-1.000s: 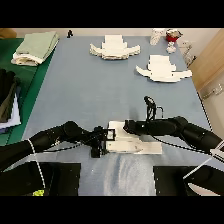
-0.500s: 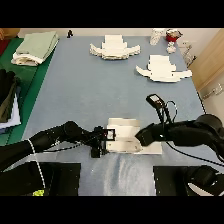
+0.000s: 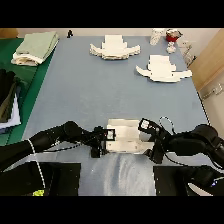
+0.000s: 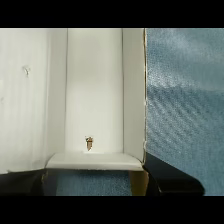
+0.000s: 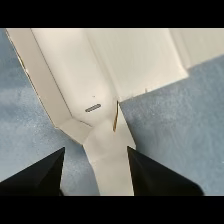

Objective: Fold the box.

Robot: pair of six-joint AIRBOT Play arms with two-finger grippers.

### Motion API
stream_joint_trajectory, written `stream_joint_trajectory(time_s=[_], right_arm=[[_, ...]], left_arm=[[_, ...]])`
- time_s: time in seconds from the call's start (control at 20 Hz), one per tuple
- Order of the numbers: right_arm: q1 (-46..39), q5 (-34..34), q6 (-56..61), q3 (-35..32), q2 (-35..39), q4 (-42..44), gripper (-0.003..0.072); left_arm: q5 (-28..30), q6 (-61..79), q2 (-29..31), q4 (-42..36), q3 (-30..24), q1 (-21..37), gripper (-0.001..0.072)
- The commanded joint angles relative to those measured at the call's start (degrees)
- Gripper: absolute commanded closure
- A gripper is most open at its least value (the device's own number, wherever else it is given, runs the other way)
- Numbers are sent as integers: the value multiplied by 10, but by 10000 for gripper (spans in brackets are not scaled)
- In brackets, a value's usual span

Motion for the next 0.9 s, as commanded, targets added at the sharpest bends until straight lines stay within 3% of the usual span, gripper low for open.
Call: stream_joint_trajectory(time_s=[0.0, 0.15, 0.2, 0.25, 0.35, 0.4, 0.45, 0.7, 0.75, 0.8, 0.85], right_arm=[[0, 66, -110, -11, -43, -7, 78], [0, 80, -185, -11, -53, 26, 107], [0, 75, -198, -11, -50, 42, 201], [1, 70, -213, -11, -46, 58, 375], [1, 76, -232, -11, -44, 87, 429], [1, 76, -239, -11, -44, 98, 499], [1, 79, -246, -11, -44, 109, 510], [1, 120, -273, -11, -68, 126, 509], [1, 121, -286, -11, -76, 132, 458], [1, 122, -311, -11, -82, 141, 254], [1, 122, -334, -11, -83, 145, 158]], left_arm=[[0, 0, 0, 0, 0, 0, 344], [0, 0, 0, 0, 0, 0, 344], [0, 0, 0, 0, 0, 0, 344], [0, 0, 0, 0, 0, 0, 344], [0, 0, 0, 0, 0, 0, 344], [0, 0, 0, 0, 0, 0, 344], [0, 0, 0, 0, 0, 0, 344], [0, 0, 0, 0, 0, 0, 344], [0, 0, 0, 0, 0, 0, 344], [0, 0, 0, 0, 0, 0, 344], [0, 0, 0, 0, 0, 0, 344]])
